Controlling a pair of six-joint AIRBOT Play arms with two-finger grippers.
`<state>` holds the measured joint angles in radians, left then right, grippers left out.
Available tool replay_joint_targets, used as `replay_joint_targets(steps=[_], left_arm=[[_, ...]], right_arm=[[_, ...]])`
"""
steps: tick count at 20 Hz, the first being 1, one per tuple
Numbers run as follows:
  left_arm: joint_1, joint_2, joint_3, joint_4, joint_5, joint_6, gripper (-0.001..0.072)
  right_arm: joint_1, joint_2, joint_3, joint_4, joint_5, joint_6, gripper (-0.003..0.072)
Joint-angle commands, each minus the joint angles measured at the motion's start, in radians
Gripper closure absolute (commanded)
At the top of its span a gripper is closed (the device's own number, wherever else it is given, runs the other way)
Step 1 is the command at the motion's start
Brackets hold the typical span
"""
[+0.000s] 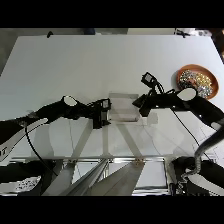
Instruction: Fold the box and place the chain.
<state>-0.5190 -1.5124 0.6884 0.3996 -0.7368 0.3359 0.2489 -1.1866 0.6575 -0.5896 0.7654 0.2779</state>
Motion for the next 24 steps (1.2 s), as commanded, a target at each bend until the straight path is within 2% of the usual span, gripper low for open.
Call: replay_joint_targets(steps=[1, 4, 12, 15, 19, 21, 24], left_arm=[[0.000, 0.000, 0.000, 0.000, 0.000, 0.000, 0.0499], [0.000, 0.000, 0.000, 0.000, 0.000, 0.000, 0.0499], [0.000, 0.000, 0.000, 0.000, 0.000, 0.000, 0.0499], [0.000, 0.000, 0.000, 0.000, 0.000, 0.000, 0.0499], [0.000, 0.000, 0.000, 0.000, 0.000, 0.000, 0.0499], [0.000, 0.000, 0.000, 0.000, 0.000, 0.000, 0.0499], [0.000, 0.000, 0.000, 0.000, 0.000, 0.000, 0.0499]], right_arm=[[0.000, -0.066, 0.001, -0.015, -0.058, 0.077, 0.0678], [0.000, -0.112, 0.001, -0.066, -0.005, 0.118, 0.0678], [0.000, -0.113, 0.002, -0.026, 0.085, 0.117, 0.0677], [0.000, -0.077, 0.026, -0.018, 0.142, 0.118, 0.0677], [0.000, 0.027, 0.047, -0.024, 0.163, 0.119, 0.0677], [0.000, 0.082, 0.048, -0.081, 0.195, 0.141, 0.0677], [0.000, 0.161, 0.048, -0.284, 0.288, 0.201, 0.0677]])
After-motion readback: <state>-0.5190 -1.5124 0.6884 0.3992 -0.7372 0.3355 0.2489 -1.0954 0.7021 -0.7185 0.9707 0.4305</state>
